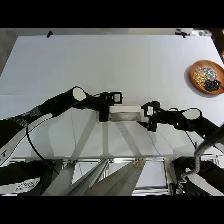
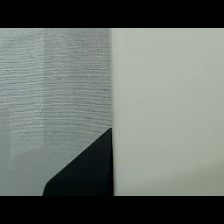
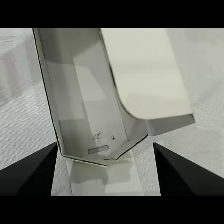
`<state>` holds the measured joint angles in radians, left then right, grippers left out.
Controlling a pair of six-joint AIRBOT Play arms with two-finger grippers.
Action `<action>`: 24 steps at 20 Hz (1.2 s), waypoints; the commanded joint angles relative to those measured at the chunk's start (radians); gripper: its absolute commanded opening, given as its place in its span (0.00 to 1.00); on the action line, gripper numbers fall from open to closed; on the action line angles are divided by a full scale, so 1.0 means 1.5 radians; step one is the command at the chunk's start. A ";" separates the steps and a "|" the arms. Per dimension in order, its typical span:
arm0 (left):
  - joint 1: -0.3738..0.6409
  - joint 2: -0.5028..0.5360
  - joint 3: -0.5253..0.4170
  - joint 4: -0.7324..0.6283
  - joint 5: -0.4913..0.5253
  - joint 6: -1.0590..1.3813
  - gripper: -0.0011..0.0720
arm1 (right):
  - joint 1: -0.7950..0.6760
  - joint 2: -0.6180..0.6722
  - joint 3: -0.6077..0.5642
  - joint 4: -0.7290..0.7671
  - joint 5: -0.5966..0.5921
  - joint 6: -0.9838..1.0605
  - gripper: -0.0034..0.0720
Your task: Fold the box and place the chain.
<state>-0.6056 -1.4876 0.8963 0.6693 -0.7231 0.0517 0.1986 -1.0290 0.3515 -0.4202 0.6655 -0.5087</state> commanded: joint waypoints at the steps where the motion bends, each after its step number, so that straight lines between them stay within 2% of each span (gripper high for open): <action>1: 0.000 0.000 0.000 0.000 0.000 0.000 0.03 | 0.000 -0.013 0.001 0.010 -0.001 -0.017 0.92; 22: 0.000 0.000 0.000 -0.001 0.000 0.000 0.03 | 0.018 -0.095 0.025 0.021 0.020 -0.043 0.90; 24: 0.000 0.000 0.000 -0.001 0.000 0.000 0.03 | 0.018 -0.102 0.025 0.022 0.013 -0.046 0.81</action>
<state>-0.6056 -1.4876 0.8963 0.6678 -0.7238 0.0525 0.2241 -1.1671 0.3885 -0.3847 0.6910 -0.5758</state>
